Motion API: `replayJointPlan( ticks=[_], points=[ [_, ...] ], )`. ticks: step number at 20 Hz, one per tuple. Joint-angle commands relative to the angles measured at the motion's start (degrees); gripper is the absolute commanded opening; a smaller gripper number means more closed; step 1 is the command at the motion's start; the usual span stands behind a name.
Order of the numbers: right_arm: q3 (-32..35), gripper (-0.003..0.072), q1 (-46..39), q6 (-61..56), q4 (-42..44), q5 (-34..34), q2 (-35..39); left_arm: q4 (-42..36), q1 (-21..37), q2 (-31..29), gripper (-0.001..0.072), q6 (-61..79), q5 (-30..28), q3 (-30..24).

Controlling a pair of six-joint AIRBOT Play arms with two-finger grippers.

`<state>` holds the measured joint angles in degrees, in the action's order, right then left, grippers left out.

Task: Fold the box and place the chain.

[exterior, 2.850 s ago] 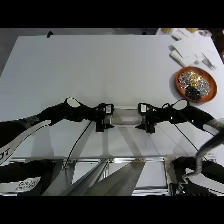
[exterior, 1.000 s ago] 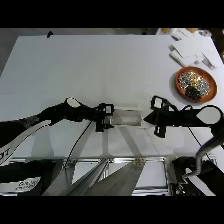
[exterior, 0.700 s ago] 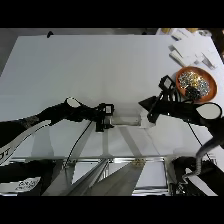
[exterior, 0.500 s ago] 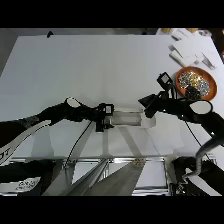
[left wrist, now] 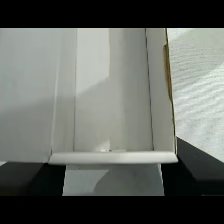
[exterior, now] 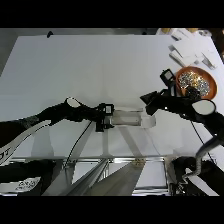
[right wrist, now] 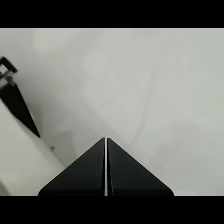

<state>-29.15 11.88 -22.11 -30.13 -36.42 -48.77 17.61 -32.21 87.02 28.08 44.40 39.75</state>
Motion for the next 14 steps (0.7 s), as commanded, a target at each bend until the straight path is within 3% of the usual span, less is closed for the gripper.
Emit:
replayJointPlan(
  ticks=[1, 5, 7, 11, 14],
  points=[
    [-0.2, 0.0021, 0.0, 0.9, -7.1, -9.0, 8.1, 0.0, 0.0, 0.0, 0.0111, 0.0, 0.0, 0.0],
    [-0.2, 0.0021, 1.7, 8.6, -5.2, -24.1, 8.5, 0.0, 0.0, 0.0, 0.0111, 0.0, 0.0, 0.0],
    [-0.2, 0.0021, 3.7, 11.1, -5.4, -26.5, 8.4, 0.0, 0.0, 0.0, 0.0111, 0.0, 0.0, 0.0],
    [-0.1, 0.0021, 6.7, 12.2, -8.7, -21.3, 4.8, 0.0, 0.0, 0.0, 0.0111, 0.0, 0.0, 0.0],
    [-0.1, 0.0020, 6.7, 8.9, -7.1, -9.3, -2.1, 0.0, 0.0, 0.0, 0.0111, 0.0, 0.0, 0.0]
  ],
)
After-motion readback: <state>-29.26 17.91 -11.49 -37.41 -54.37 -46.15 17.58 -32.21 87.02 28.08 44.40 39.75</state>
